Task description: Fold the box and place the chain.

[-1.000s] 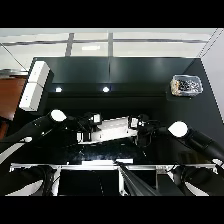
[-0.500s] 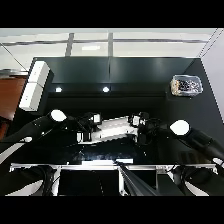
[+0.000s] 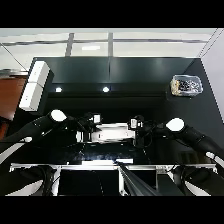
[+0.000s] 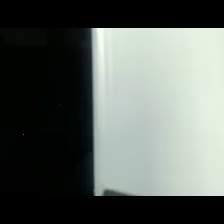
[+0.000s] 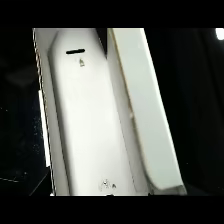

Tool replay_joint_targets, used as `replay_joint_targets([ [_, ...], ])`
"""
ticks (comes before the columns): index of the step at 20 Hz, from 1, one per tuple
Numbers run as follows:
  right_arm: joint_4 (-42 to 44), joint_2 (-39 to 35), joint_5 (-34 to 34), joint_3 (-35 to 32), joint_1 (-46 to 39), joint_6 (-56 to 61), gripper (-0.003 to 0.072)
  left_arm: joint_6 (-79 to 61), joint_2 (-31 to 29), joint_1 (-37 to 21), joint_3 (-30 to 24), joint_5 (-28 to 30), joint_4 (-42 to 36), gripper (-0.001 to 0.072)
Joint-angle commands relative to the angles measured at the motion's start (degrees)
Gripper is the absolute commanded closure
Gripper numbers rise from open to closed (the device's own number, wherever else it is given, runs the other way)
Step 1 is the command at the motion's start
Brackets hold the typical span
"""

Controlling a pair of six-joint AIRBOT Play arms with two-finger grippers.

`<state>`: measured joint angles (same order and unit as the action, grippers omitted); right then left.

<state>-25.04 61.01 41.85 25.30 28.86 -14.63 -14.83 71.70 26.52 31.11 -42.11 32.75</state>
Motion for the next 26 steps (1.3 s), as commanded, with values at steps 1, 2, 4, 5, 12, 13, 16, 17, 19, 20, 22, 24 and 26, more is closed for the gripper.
replay_joint_targets([
  [1, 0.87, 1.57, 2.82, -0.02, -0.04, -1.49, -0.0017, 0.07, 0.00, 0.02, 0.02, 0.13, -0.07, 0.0682],
  [2, 0.79, 2.14, 2.82, -0.02, -0.04, -1.92, -0.0017, 0.04, 0.00, 0.02, 0.02, 0.13, -0.09, 0.0683],
  [4, 0.59, 3.28, 2.49, -0.02, -0.07, -2.32, -0.0017, 0.04, 0.00, 0.02, 0.02, 0.13, -0.09, 0.0682],
  [5, 0.55, 4.02, 2.51, -0.02, -0.07, -2.32, -0.0017, 0.04, 0.00, 0.02, 0.02, 0.13, -0.07, 0.0683],
  [12, -0.70, 5.29, 0.17, -0.02, -0.17, -0.24, -0.0016, 0.07, 0.00, 0.02, 0.02, 0.15, -0.09, 0.0683],
  [13, -2.19, 5.33, 0.02, -0.02, -0.17, 1.05, -0.0016, 0.07, 0.00, 0.02, 0.02, 0.15, -0.11, 0.0683],
  [16, -3.56, 5.38, -0.94, -0.02, -0.15, 2.89, -0.0016, 0.04, 0.00, 0.02, 0.02, 0.17, -0.13, 0.0683],
  [17, -3.56, 5.38, -0.98, -0.02, -0.15, 2.91, -0.0016, 0.04, 0.00, 0.02, 0.02, 0.17, -0.13, 0.0682],
  [19, -3.58, 5.40, -1.01, -0.02, -0.11, 2.89, -0.0016, 0.04, 0.00, 0.02, 0.02, 0.17, -0.13, 0.0682],
  [20, -3.58, 5.44, -1.01, -0.02, -0.11, 2.91, -0.0016, 0.04, 0.00, 0.02, 0.02, 0.17, -0.13, 0.0683],
  [22, -4.20, 5.51, -1.66, 0.00, 0.48, 3.50, -0.0015, 0.04, 0.00, 0.02, 0.02, 0.17, -0.13, 0.0683],
  [24, -5.73, 5.64, -2.51, 0.00, 1.99, 4.22, -0.0016, 0.04, 0.00, 0.02, 0.02, 0.17, -0.13, 0.0682],
  [26, -6.56, 5.68, -3.91, 0.00, 2.73, 5.70, -0.0016, 0.04, 0.00, 0.02, 0.02, 0.15, -0.13, 0.0683],
])
